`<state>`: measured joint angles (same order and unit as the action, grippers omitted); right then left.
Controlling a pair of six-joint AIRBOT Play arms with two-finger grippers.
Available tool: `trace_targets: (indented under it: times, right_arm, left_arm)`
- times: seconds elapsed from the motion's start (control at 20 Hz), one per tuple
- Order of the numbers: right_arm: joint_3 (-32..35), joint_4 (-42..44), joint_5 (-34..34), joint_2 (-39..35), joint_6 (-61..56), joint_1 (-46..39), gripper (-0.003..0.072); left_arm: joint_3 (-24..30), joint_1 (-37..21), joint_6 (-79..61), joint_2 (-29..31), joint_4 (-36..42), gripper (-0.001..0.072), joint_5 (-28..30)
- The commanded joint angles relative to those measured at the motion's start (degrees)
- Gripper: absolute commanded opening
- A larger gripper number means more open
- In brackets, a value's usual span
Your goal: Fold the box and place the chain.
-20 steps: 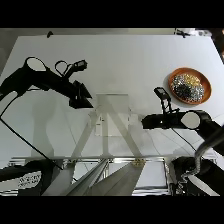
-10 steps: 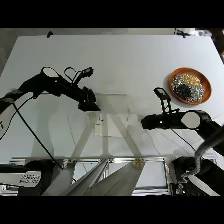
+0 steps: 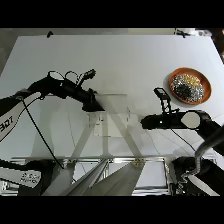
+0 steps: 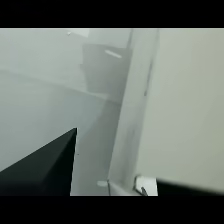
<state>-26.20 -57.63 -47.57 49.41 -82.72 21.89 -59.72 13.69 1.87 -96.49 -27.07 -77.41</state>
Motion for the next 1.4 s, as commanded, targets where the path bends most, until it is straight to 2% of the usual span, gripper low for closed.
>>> trace_targets:
  times: [0.0, 0.05, 0.15, 0.25, 0.45, 0.5, 0.6, 0.65, 0.85, 1.05, 1.2, 1.35]
  right_arm:
    - [0.0, 0.1, 0.0, 0.0, 0.0, 0.1, 0.0018]
    - [0.0, 0.1, 0.0, 0.0, 0.0, 0.1, 0.0018]
    - [0.0, 0.1, 0.0, 0.0, 0.0, 0.1, 0.0018]
    - [0.0, 0.0, 0.0, 0.0, 0.0, 0.1, 0.0019]
    - [-0.1, 0.1, -0.4, -0.1, 0.0, 0.1, 0.0021]
    - [-0.7, -0.2, -1.6, -0.2, 0.1, 0.1, 0.0061]
    - [-3.0, -2.4, -5.5, -1.1, 0.1, 0.0, 0.0346]
    - [-4.7, -4.5, -7.9, -2.0, 0.1, 0.0, 0.0402]
    - [-10.8, -15.1, -20.5, -7.8, -1.7, 0.0, 0.0412]
    - [-11.4, -23.3, -29.8, -17.6, -3.1, 0.0, 0.0421]
    - [-11.4, -23.6, -30.4, -23.2, -3.1, 0.0, 0.0420]
    - [-11.4, -23.5, -29.6, -24.9, -4.5, 0.0, 0.0420]
  left_arm:
    - [0.0, 2.3, -2.3, -0.2, -0.9, 0.0478, -0.8]
    - [0.0, 3.3, -2.3, -0.2, -2.6, 0.0422, -0.8]
    - [0.0, 4.9, -2.3, -0.2, -7.1, 0.0192, -0.4]
    - [0.0, 5.7, -1.8, -0.2, -8.3, 0.0007, 0.8]
    - [0.0, 5.7, -0.5, 1.4, -8.1, 0.0002, 0.9]
    - [0.0, 5.7, 0.6, 2.4, -8.1, 0.0001, 0.9]
    - [0.0, 5.9, 2.7, 5.0, -8.1, 0.0000, 1.1]
    - [0.0, 6.2, 3.7, 6.4, -8.1, -0.0001, 1.2]
    - [1.6, 9.8, 4.7, 11.9, -5.8, -0.0004, 4.1]
    - [8.4, 14.2, 4.1, 17.1, -4.4, -0.0003, 13.1]
    - [13.3, 16.3, -0.4, 16.5, -0.6, -0.0001, 18.8]
    - [13.9, 18.8, -6.2, 15.5, -0.8, 0.0005, 24.3]
